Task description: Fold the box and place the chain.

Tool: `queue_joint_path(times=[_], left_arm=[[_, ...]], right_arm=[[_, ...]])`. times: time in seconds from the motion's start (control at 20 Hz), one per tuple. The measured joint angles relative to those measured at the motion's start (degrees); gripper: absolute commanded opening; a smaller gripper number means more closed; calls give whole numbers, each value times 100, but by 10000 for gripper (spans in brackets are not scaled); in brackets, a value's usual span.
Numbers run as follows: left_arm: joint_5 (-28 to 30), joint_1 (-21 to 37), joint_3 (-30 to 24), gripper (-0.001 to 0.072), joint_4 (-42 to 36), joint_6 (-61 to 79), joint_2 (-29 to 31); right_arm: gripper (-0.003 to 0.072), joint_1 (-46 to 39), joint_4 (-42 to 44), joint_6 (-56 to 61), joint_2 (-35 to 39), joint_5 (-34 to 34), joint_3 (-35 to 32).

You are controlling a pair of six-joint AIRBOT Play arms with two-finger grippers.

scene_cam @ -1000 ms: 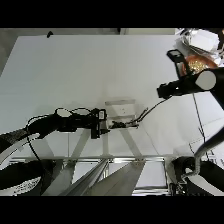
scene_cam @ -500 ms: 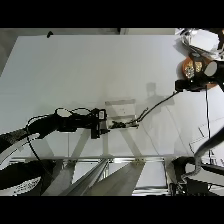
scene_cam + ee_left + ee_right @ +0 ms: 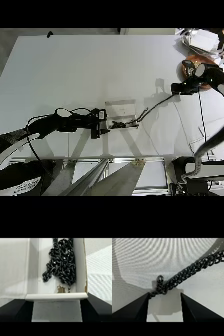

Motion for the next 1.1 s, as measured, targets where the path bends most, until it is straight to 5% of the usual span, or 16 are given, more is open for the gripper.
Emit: queue_joint_path(times=[0.45, 0.65, 1.1], left_arm=[[0, 0, 0, 138, 0, 0, 0], [0, 0, 0, 138, 0, 0, 0], [-2, 0, 0, 138, 0, 0, 0]], right_arm=[[254, 0, 39, 44, -107, -256, 9], [12, -4, 39, 138, -181, -273, 15], [12, -2, 81, -170, 658, 7, 7]])
